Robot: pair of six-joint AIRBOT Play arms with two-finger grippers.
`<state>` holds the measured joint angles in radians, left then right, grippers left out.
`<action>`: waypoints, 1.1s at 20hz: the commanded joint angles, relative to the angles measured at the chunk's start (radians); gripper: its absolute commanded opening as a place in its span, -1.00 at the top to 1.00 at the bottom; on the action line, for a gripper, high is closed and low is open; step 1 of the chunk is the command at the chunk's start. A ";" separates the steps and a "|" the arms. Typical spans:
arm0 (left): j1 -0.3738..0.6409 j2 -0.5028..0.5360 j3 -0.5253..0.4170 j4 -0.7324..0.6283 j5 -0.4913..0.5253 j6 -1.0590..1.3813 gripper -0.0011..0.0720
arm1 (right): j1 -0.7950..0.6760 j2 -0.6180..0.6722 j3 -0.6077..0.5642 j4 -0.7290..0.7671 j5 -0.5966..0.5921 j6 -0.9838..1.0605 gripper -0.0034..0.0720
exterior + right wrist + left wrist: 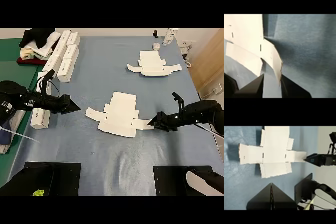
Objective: Fold the box.
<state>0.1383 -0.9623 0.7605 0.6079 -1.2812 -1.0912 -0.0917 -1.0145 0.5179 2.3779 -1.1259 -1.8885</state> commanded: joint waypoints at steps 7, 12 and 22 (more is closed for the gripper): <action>0.017 -0.012 0.000 -0.003 -0.009 0.011 0.93 | 0.067 -0.084 0.011 0.022 0.072 -0.025 0.14; 0.017 -0.012 0.000 -0.003 -0.011 0.030 -0.12 | 0.143 -0.153 0.073 0.027 0.097 -0.031 0.20; 0.017 -0.155 0.064 -0.003 -0.038 0.056 -0.12 | 0.368 -0.108 0.050 0.019 0.076 -0.145 0.91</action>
